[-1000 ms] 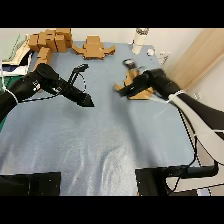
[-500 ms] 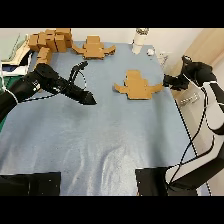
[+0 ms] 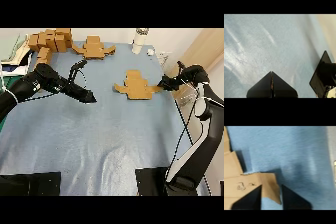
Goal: Fold the box.
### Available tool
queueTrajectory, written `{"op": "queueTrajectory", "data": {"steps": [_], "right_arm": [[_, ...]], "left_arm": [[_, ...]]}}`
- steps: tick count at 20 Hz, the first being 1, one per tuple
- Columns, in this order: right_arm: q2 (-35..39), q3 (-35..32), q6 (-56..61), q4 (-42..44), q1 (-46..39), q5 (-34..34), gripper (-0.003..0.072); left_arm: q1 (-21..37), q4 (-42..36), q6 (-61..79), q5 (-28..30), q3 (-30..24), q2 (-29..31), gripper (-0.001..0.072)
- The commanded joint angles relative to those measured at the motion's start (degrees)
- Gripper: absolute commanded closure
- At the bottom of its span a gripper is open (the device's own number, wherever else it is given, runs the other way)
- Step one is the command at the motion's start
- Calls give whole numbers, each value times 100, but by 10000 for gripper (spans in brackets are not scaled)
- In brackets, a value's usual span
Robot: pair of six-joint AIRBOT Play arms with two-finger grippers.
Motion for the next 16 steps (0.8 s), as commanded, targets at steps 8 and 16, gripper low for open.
{"op": "queueTrajectory", "data": {"steps": [8,16], "right_arm": [[-87,474,-511,433,271,-1784,685],[1729,-2015,-470,468,1274,-734,687]], "left_arm": [[94,-551,0,-15,2,-2,698],[883,-249,22,-916,0,4,699]]}}
